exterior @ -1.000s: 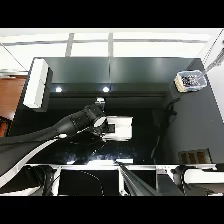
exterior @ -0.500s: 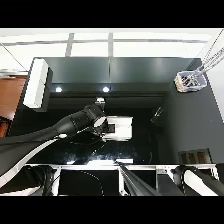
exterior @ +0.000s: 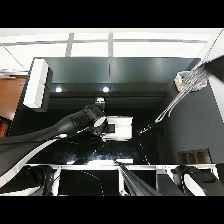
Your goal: Fold the box and place the chain.
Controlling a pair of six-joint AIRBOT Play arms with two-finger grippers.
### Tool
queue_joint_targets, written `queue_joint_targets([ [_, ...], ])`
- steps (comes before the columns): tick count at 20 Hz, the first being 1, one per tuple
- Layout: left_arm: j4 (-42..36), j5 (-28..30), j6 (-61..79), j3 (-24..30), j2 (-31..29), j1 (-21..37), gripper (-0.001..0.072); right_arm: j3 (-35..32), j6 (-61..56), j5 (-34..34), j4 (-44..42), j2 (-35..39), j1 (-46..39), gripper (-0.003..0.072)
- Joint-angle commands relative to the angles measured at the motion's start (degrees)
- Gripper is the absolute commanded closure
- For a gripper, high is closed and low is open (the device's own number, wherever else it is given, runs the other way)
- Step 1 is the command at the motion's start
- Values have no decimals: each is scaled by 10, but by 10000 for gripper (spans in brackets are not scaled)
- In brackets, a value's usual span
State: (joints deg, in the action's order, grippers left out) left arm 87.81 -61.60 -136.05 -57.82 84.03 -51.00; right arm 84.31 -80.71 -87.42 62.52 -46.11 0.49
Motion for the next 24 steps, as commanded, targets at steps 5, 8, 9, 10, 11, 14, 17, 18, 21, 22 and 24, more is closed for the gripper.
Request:
queue_joint_targets([
  [5,0,0,0,0,10,0,681,-10,12,-73,-95,8,103,646],
  [8,0,0,0,0,10,0,681,-10,13,-40,-156,8,105,646],
  [9,0,0,0,0,10,0,681,-10,12,-28,-174,7,105,646],
  [10,0,0,0,0,10,0,681,-10,13,-17,-195,6,105,646],
  [11,0,0,0,0,10,0,681,-10,13,-8,-213,5,105,646],
  [14,0,0,0,0,10,0,681,-10,13,13,-238,3,105,646],
  [17,0,0,0,0,10,0,681,-10,13,24,-246,1,105,646],
  [18,0,0,0,0,10,0,681,-10,13,31,-254,0,105,646],
  [21,0,0,0,0,10,0,681,-10,15,49,-285,-12,108,646],
  [22,0,0,0,0,10,0,681,-10,15,59,-284,-18,118,646],
  [24,0,0,0,0,10,0,681,-10,16,73,-282,-35,149,646],
])
